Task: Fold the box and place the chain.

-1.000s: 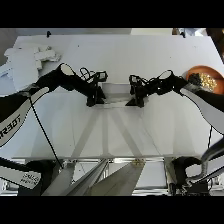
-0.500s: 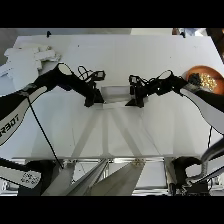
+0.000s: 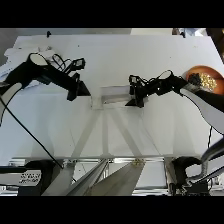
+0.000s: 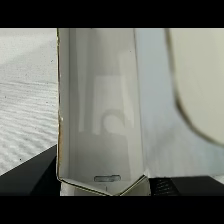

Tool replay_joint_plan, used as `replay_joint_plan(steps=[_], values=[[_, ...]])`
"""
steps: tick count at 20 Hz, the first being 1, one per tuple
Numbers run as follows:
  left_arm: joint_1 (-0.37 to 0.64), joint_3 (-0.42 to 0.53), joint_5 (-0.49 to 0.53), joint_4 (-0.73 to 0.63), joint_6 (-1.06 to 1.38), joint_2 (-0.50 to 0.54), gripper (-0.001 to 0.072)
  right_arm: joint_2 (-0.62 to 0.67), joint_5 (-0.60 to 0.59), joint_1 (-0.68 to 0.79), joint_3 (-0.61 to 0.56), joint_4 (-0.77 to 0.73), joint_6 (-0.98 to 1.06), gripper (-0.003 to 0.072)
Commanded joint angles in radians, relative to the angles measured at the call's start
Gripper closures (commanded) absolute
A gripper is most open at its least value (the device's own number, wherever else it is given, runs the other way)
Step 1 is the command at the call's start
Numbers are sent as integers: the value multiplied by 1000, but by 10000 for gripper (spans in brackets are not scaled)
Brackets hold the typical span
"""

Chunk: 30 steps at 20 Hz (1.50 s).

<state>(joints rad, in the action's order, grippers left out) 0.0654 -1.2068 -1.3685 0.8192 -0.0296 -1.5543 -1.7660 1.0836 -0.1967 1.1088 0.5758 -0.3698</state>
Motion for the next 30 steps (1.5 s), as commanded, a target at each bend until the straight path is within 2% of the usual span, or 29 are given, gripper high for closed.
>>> replay_joint_plan(steps=[1, 3, 6, 9, 12, 17, 23, 30], values=[[30, 2, -11, 158, -167, 25, 701, 0, 1, 0, 1, 0, 0, 230], [25, 31, 29, 153, -348, 26, 701, 0, 1, 0, 1, 0, 0, 230], [-10, 127, 142, 137, -589, 25, 702, 0, 1, 0, 1, 0, 0, 230], [-68, 214, 223, 135, -698, 24, 702, 0, 1, 0, 1, 0, 0, 230], [-124, 261, 301, 133, -764, 24, 702, 0, 1, 0, 1, 0, 0, 230], [-176, 262, 360, 32, -763, 23, 702, 0, 1, 0, 1, 0, 0, 230], [-175, 262, 361, 29, -764, 24, 695, 0, 1, 0, 1, 0, -1, 230], [-100, 262, 349, 35, -763, 43, 702, 0, 1, 0, 1, 0, 0, 230]])
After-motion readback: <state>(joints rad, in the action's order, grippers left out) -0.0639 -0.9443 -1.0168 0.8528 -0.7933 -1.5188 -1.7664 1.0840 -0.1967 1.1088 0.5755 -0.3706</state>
